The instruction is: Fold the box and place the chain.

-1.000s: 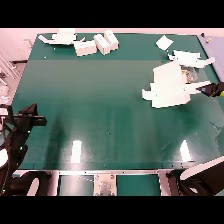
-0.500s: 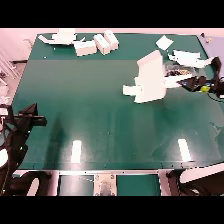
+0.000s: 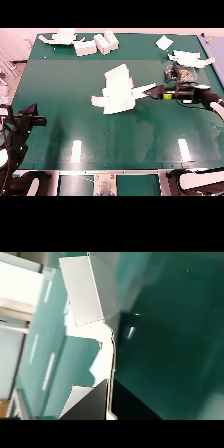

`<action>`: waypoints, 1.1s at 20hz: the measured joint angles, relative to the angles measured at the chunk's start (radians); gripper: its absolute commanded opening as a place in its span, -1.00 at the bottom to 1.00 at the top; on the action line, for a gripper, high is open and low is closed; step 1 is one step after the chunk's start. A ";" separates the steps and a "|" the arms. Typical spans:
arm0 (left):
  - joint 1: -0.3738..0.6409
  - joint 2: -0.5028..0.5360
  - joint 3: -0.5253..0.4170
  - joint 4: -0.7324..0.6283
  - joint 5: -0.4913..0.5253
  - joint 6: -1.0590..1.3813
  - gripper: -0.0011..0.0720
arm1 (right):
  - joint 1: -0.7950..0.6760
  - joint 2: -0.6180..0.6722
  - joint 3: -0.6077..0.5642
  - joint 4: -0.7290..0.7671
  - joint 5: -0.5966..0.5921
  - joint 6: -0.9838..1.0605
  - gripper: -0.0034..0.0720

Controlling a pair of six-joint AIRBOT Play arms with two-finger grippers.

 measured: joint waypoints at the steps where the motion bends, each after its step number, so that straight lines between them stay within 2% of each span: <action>1: 0.000 0.000 0.000 0.000 0.000 0.000 -0.92 | 0.038 0.003 -0.010 0.002 -0.059 0.000 -0.91; 5: 0.000 0.000 0.000 0.000 0.000 0.000 -0.92 | 0.143 0.007 -0.031 0.004 -0.287 0.002 -0.91; 10: 0.000 0.000 0.000 0.000 0.000 -0.001 -0.92 | 0.182 0.008 -0.057 0.004 -0.470 0.003 -0.90; 15: 0.000 0.000 0.000 0.000 0.000 -0.005 -0.92 | 0.188 0.005 -0.064 -0.016 -0.517 -0.039 -0.90; 21: 0.000 0.000 0.000 0.000 -0.015 -0.008 -0.91 | 0.176 0.004 -0.065 -0.037 -0.508 -0.092 -0.90; 22: 0.000 0.000 0.000 0.000 -0.032 -0.008 -0.49 | 0.175 0.004 -0.065 -0.038 -0.505 -0.097 -0.90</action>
